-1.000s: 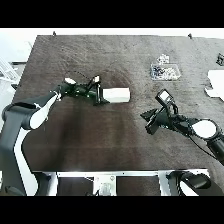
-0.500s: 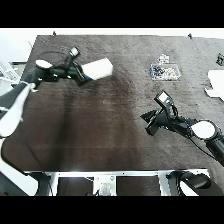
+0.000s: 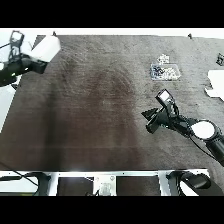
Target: Fold the box and place the chain.
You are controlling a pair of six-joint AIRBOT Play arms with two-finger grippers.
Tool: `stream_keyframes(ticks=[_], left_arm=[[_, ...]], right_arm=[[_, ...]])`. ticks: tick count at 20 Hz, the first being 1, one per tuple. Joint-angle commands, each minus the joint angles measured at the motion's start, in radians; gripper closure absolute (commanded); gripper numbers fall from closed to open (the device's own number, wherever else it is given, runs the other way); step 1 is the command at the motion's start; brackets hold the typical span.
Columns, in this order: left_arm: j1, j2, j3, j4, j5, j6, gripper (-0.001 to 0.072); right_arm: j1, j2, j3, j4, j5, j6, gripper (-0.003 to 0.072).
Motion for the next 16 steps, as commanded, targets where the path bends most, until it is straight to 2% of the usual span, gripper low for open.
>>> stream_keyframes(ticks=[1,6,12,16], left_arm=[[0.102,0.016,-0.074,0.006,0.055,-0.053,0.0693],[0.133,-0.057,-0.134,0.007,0.165,-0.053,0.0692],[0.133,-0.200,-0.134,-0.001,0.209,-0.053,0.0691],[0.132,-0.206,-0.123,-0.061,0.265,-0.066,0.0689]], right_arm=[[0.000,0.000,0.000,0.001,-0.010,0.001,0.0677],[0.000,0.000,0.000,0.001,-0.010,0.008,0.0676],[0.000,0.000,0.000,0.001,-0.010,0.008,0.0676],[0.000,0.000,-0.003,0.001,-0.027,0.008,0.0676]])
